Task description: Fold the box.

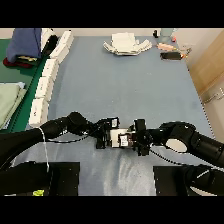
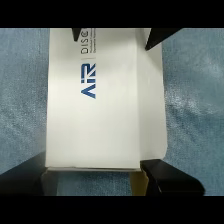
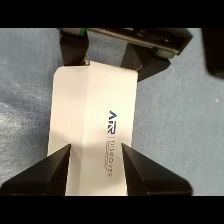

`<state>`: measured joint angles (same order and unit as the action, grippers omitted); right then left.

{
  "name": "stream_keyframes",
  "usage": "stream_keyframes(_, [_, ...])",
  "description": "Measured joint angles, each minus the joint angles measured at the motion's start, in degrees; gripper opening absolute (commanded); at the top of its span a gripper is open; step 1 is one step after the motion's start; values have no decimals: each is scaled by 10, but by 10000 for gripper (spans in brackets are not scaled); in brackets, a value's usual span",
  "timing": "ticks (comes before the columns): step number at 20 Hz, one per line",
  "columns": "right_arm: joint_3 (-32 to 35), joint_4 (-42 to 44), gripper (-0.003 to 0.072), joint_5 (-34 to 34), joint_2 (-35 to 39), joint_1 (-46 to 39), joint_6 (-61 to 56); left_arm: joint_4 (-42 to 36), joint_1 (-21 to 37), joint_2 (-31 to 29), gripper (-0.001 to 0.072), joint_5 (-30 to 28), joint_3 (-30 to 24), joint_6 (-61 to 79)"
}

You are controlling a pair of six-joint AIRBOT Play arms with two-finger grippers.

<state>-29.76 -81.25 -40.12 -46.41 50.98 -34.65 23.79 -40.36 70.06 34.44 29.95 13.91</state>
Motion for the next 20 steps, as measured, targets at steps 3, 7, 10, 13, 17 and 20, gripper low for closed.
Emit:
stream_keyframes(3, [0, -2, 526, -1, 4, 6, 0, 0, 0, 0, 477, 1, 0, 0])
stream_keyframes(7, [0, 37, 590, -2, 12, 10, 1, 0, 0, 0, 477, 3, 0, 0])
stream_keyframes(10, [0, 45, 587, 1, 4, 11, -4, 0, 0, 0, 477, 2, 0, 0])
stream_keyframes(13, [0, 29, 584, 9, -4, 11, -11, 0, 0, 0, 477, 0, 0, 0])
stream_keyframes(17, [0, -8, 584, 26, -8, 11, -24, 0, 0, 0, 477, -1, 0, 0])
stream_keyframes(20, [0, -22, 580, 31, -9, 12, -31, -1, 0, 0, 477, -2, 0, -1])
